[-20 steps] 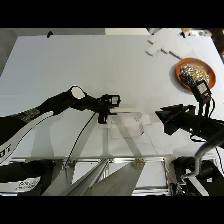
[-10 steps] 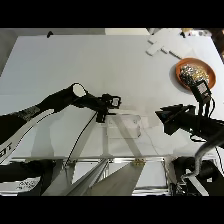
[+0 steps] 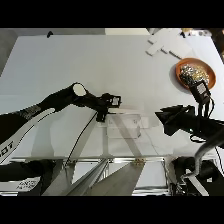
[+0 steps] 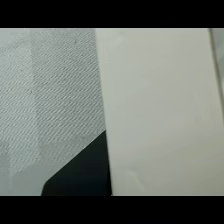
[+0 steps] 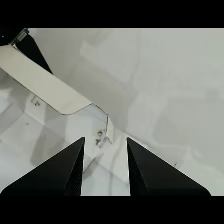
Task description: Fold the box and place the chain.
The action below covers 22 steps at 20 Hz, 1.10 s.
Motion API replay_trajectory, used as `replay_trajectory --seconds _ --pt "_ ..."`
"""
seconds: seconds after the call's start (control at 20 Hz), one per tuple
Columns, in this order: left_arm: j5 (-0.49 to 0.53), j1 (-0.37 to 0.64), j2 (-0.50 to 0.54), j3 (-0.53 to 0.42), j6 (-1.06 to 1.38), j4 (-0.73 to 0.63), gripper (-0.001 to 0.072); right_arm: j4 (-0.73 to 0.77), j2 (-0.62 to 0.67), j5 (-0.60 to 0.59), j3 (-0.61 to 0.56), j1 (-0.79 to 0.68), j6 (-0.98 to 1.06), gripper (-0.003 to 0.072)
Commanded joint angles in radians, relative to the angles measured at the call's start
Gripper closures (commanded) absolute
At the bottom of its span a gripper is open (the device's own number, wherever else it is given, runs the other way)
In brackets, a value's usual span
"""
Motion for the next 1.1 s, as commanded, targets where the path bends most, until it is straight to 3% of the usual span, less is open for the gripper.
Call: replay_trajectory --seconds 0.0,0.05,0.1,0.35,0.6,0.75,0.8,0.85,0.9,0.95,1.05 --pt "-0.002 -0.002 -0.001 0.0 0.0 0.004 0.0699 0.0 0.001 0.025 0.0 0.001 -0.001 0.0392" --pt "-0.002 -0.002 -0.001 0.0 0.0 0.004 0.0699 0.0 0.001 0.027 0.0 0.001 -0.006 0.0463" --pt "-0.002 -0.002 -0.001 0.0 0.0 0.004 0.0699 0.0 0.001 0.039 0.0 0.001 -0.04 0.0668" --pt "-0.002 -0.002 -0.001 0.0 0.0 0.004 0.0699 0.032 -0.049 0.226 -0.002 0.001 -0.474 0.0672" --pt "-0.002 -0.002 -0.001 0.0 0.0 0.004 0.0699 0.19 -0.236 0.296 -0.003 0.012 -1.017 0.0673" --pt "-0.002 -0.002 -0.001 0.0 0.0 0.004 0.0699 0.166 -0.368 0.286 -0.003 0.108 -1.033 0.0668" --pt "-0.002 -0.002 -0.001 0.0 0.0 0.004 0.0699 0.14 -0.41 0.268 -0.004 0.154 -1.033 0.0609" --pt "-0.002 -0.002 -0.001 0.0 0.0 0.004 0.0699 0.121 -0.444 0.233 -0.007 0.19 -1.023 0.0484" --pt "-0.001 -0.002 -0.001 0.0 0.0 0.004 0.0699 0.121 -0.464 0.176 -0.014 0.208 -1.014 0.0305" --pt "-0.002 -0.002 -0.001 0.0 0.0 0.004 0.0699 0.121 -0.476 0.114 -0.021 0.224 -1.015 0.0233" --pt "-0.002 -0.002 -0.001 0.0 0.0 0.004 0.0699 0.123 -0.492 0.033 -0.026 0.273 -1.015 0.017"
